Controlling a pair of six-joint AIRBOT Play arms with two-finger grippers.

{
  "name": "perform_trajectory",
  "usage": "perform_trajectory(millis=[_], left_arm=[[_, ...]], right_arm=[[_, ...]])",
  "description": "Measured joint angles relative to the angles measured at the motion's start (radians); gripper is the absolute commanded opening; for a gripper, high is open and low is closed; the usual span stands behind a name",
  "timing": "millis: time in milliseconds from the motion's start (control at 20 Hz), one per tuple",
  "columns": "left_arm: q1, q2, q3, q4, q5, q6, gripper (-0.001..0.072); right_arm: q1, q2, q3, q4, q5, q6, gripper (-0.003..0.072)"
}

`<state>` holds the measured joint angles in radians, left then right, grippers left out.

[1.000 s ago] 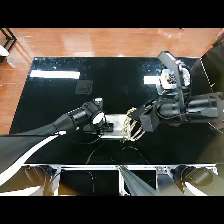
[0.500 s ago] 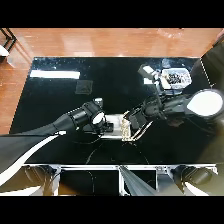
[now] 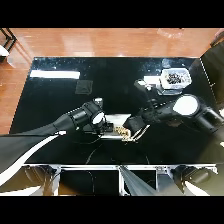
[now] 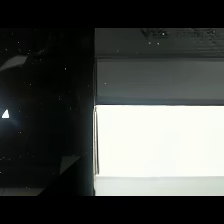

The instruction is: Fold the box and place the chain.

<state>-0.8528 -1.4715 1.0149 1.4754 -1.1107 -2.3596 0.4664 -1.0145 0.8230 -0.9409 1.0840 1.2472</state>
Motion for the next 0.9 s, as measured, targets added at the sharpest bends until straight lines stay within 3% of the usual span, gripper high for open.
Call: perform_trajectory(millis=[150, 300, 600, 900], left_arm=[[0.0, 0.0, 0.0, 0.0, 0.0, 0.0, 0.0023], [0.0, 0.0, 0.0, -0.004, 0.0, 0.0, 0.0023], [0.0, 0.0, 0.0, -0.015, 0.0, 0.0, 0.0023], [0.0, 0.0, 0.0, -0.022, 0.0, 0.0, 0.0023]], right_arm=[[-0.167, 0.061, -0.006, -0.064, 0.095, -0.085, 0.0699], [-0.335, 0.095, -0.064, -0.121, 0.108, -0.302, 0.07], [-0.434, 0.022, -0.161, -0.123, -0.102, -0.851, 0.0699], [-0.449, -0.104, -0.176, -0.111, -0.3, -0.99, 0.0698]])
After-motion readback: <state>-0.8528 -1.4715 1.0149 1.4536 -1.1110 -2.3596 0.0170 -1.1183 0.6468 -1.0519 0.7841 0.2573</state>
